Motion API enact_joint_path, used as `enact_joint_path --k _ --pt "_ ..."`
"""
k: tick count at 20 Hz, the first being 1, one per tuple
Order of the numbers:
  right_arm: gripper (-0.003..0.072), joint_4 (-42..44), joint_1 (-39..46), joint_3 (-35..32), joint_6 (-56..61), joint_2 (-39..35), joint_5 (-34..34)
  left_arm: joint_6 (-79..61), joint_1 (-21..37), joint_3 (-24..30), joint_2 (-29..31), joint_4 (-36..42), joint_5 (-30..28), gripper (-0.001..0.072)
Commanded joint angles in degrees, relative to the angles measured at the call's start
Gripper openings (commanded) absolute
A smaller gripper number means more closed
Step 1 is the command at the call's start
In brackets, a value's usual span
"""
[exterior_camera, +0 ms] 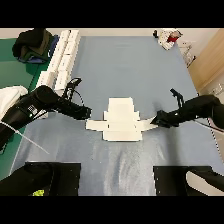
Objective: Fold the box.
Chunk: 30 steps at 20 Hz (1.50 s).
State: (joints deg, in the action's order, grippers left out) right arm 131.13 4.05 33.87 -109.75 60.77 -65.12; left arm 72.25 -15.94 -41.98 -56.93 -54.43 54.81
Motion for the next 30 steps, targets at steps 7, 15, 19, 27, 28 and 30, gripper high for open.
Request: enact_joint_path --k 7,15,19,27,28,30 --pt "0.0216 0.31 -7.41 -4.98 4.96 -2.38 8.87 -2.38 0.31 -0.04 -0.02 2.23 2.05 0.0014" --pt "0.0108 1.81 -10.25 -3.69 4.66 2.01 11.52 -2.25 0.35 -0.11 -0.22 3.32 3.23 0.0446" --pt "0.0 3.15 -10.73 -4.02 -2.4 1.18 9.05 -2.58 3.02 -2.8 -3.13 3.5 5.46 0.0446" --pt "-0.0001 3.45 -17.35 -13.05 -5.14 -15.1 11.15 -19.21 14.95 -5.57 -14.25 20.46 14.6 0.0446" --pt "-0.0001 3.52 -17.88 -13.25 -5.11 -15.5 11.15 -20.63 14.8 -5.57 -16.55 20.92 14.62 0.0446" --pt "0.0 3.67 -19.28 -13.25 -4.85 -15.47 12.37 -23.43 14.45 -5.57 -21.16 23.37 14.62 0.0446"
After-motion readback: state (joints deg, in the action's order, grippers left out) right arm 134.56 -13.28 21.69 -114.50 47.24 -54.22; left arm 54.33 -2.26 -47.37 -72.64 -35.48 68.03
